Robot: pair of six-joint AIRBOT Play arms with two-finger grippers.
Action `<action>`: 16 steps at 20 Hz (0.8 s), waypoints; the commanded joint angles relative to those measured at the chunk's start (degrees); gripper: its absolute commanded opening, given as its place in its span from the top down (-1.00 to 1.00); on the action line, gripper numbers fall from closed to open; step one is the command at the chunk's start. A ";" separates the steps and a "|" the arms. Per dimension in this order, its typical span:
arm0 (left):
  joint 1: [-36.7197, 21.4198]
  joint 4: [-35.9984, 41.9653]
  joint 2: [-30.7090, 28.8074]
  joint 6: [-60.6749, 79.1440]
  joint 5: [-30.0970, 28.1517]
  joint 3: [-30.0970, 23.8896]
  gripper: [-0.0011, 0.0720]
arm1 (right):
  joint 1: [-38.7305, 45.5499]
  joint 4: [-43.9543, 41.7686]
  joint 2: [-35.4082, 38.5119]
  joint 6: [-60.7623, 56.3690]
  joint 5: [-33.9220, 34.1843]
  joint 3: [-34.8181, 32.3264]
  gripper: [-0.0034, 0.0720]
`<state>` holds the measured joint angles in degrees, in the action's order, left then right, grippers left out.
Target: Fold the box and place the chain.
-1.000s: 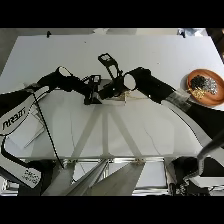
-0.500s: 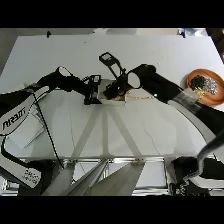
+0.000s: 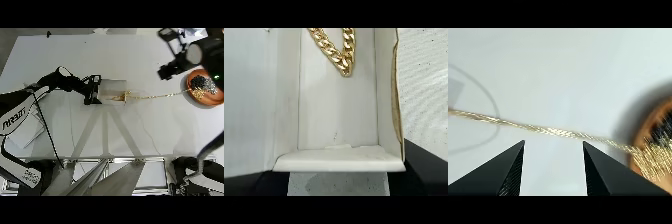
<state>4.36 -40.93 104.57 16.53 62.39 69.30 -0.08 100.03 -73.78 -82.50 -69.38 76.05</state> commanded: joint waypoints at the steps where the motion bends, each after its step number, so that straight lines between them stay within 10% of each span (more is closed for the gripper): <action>1: 0.02 -0.02 -0.02 0.02 0.00 -0.02 0.09 | 15.61 -2.49 0.17 0.09 -3.26 0.02 -0.26; 8: 0.02 0.00 -0.02 0.02 0.00 -0.02 0.09 | 33.31 -3.06 -5.18 0.50 -0.50 0.00 -0.52; 16: 0.02 0.00 -0.02 0.02 0.00 -0.02 0.09 | 35.04 -5.03 -19.58 0.46 0.20 0.00 -0.53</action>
<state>4.36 -40.93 104.57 16.53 62.39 69.30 34.37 95.81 -88.84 -82.02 -69.49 76.05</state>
